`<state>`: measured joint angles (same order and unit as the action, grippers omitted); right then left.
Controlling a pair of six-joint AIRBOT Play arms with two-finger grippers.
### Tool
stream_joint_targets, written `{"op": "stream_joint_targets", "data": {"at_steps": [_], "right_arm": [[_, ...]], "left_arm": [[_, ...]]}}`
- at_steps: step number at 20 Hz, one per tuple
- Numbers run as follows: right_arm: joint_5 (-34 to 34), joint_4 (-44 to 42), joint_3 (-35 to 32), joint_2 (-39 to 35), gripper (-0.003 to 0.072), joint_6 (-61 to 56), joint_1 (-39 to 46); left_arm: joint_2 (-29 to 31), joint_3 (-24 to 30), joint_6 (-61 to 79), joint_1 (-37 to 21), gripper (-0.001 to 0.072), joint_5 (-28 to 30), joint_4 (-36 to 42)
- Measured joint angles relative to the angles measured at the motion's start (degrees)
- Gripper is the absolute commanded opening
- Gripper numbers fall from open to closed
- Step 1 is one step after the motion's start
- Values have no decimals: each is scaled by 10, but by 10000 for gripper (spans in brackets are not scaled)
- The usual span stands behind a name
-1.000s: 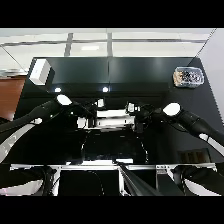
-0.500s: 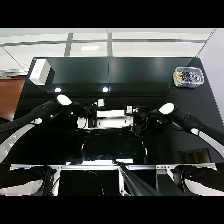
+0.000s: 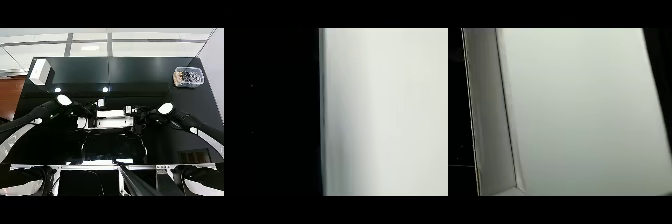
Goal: Fold the box and place the chain.
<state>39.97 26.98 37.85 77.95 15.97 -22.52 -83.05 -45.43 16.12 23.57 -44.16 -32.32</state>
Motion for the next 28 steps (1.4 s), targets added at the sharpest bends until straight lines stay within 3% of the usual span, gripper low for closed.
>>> {"op": "stream_joint_targets", "data": {"at_steps": [12,14,28], "right_arm": [[-10,38,8,8,694,-38,-15],[-12,39,8,8,602,-40,-16],[-26,59,10,11,605,-59,-29]], "left_arm": [[0,0,0,0,25,0,0],[0,0,0,0,25,0,0],[0,0,0,0,25,0,-1]]}}
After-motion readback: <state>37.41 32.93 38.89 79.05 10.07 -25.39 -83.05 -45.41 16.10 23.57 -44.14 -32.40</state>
